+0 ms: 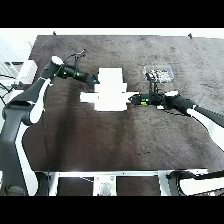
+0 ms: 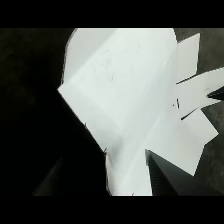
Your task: Fold the box and place the chain.
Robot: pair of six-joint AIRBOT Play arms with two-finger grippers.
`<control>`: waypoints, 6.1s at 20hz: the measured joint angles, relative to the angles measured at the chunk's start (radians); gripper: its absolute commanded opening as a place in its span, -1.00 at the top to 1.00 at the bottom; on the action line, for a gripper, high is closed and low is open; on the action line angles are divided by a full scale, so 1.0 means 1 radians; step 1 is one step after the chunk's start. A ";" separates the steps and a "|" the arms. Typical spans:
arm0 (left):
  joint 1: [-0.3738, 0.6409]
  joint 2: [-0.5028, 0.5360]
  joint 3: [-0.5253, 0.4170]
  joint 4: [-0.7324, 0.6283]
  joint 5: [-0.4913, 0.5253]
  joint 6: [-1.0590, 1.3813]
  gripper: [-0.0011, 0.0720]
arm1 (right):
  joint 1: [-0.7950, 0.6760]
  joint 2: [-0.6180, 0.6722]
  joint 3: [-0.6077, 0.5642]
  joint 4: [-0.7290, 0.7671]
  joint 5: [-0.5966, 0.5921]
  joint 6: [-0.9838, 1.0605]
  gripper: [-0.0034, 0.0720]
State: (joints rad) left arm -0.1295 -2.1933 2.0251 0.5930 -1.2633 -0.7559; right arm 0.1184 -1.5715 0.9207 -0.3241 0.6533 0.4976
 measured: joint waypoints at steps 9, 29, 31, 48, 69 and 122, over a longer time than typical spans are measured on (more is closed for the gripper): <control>-0.029 -0.037 0.007 -0.057 -0.016 0.053 -0.18 | 0.000 0.000 0.000 0.000 0.000 -0.005 0.88; -0.033 -0.045 0.007 -0.064 -0.079 0.240 0.93 | -0.006 0.007 0.000 0.001 0.002 -0.011 0.05; -0.033 -0.046 0.007 -0.062 -0.108 0.317 0.93 | -0.025 0.028 0.000 0.002 0.010 -0.011 0.05; -0.057 0.122 -0.372 -0.245 0.082 1.051 0.92 | -0.211 0.196 -0.045 -0.001 0.102 -0.010 -0.11; -0.066 0.094 -0.404 -0.245 0.158 1.154 0.91 | -0.202 0.214 -0.054 -0.002 0.127 -0.180 -0.61; -0.066 0.092 -0.403 -0.237 0.166 1.153 0.91 | 0.078 0.058 0.093 -0.295 -0.052 -0.763 -0.79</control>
State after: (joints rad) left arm -0.1959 -2.1010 1.6218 0.3557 -1.0969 0.3969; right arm 0.1967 -1.5139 1.0138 -0.6193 0.6010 -0.2657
